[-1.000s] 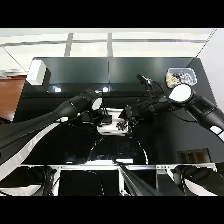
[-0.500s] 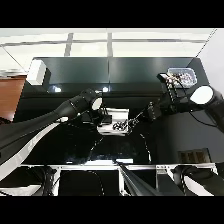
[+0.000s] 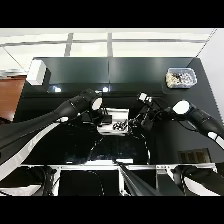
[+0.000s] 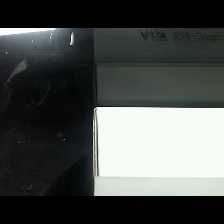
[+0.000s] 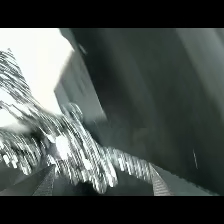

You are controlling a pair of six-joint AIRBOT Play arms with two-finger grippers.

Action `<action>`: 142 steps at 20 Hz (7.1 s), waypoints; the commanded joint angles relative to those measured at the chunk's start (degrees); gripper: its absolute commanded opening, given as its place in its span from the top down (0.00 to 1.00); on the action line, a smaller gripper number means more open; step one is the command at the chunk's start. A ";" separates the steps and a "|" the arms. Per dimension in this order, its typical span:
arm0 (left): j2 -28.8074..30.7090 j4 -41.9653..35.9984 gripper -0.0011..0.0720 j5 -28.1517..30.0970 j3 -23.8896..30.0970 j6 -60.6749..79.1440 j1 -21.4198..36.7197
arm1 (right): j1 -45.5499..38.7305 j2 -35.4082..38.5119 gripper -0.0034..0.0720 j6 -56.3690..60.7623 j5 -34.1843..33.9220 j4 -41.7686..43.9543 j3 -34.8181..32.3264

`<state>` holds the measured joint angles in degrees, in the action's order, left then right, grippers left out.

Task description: Fold the box and place the chain.

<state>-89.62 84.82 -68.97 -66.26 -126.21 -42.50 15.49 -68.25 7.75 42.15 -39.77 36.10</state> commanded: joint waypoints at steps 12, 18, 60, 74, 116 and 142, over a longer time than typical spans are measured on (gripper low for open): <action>-0.02 0.02 0.95 0.33 -0.04 0.02 0.04 | 0.74 -5.53 0.01 -16.85 2.84 8.90 -0.42; -0.02 0.02 0.95 0.33 -0.04 0.02 0.04 | 1.55 -5.60 0.01 -14.16 5.64 7.54 -0.92; -0.02 0.02 0.95 0.15 -0.04 0.02 0.04 | 4.72 19.85 0.94 37.68 14.78 24.33 22.16; -0.02 0.04 0.95 0.22 -0.04 0.02 0.04 | 9.49 6.16 0.93 45.88 12.68 10.25 15.02; 24.04 -39.30 0.04 18.10 32.35 102.40 24.72 | -14.25 7.85 0.42 43.91 33.64 5.60 15.02; 9.42 -50.56 0.01 15.74 24.98 144.19 23.87 | -14.23 7.85 0.42 45.90 30.67 5.64 15.02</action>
<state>-80.12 34.09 -52.60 -41.21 17.89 -18.57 1.23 -60.45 53.67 73.63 -34.13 51.11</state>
